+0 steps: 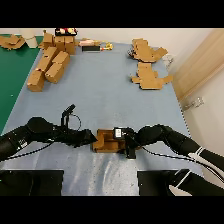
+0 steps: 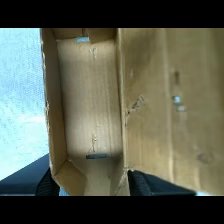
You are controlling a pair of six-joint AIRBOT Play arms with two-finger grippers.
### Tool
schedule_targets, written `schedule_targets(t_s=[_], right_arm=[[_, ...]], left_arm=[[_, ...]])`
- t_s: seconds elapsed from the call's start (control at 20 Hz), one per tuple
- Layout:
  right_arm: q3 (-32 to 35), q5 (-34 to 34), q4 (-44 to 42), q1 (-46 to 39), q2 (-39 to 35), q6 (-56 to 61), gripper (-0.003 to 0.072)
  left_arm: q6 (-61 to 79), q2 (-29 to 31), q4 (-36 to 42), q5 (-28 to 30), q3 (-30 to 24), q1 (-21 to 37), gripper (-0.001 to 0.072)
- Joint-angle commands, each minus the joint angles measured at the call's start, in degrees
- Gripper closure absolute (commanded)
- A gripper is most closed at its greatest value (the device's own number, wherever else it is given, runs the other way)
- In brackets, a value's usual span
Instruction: Fold the box.
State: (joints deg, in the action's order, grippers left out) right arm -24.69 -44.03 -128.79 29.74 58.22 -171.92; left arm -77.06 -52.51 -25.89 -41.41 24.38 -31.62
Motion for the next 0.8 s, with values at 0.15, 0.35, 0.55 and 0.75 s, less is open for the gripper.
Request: schedule_targets(t_s=[0.15,0.35,0.55,0.75], right_arm=[[0.0,0.0,0.0,0.0,0.0,0.0,0.0241],[0.0,0.0,0.0,0.0,0.0,0.0,0.0241],[0.0,0.0,0.0,0.0,0.0,0.0,0.0241],[0.0,0.0,0.0,0.0,0.0,0.0,0.0241]], left_arm=[[-29.4,-2.1,-26.0,5.8,6.8,-14.0,0.0291],[-33.2,-7.9,-29.9,3.9,12.0,-17.1,0.0291],[-35.9,-13.8,-34.6,-0.3,17.2,-19.1,0.0291],[-46.4,-14.9,-46.7,-5.7,19.6,-21.7,0.0291]])
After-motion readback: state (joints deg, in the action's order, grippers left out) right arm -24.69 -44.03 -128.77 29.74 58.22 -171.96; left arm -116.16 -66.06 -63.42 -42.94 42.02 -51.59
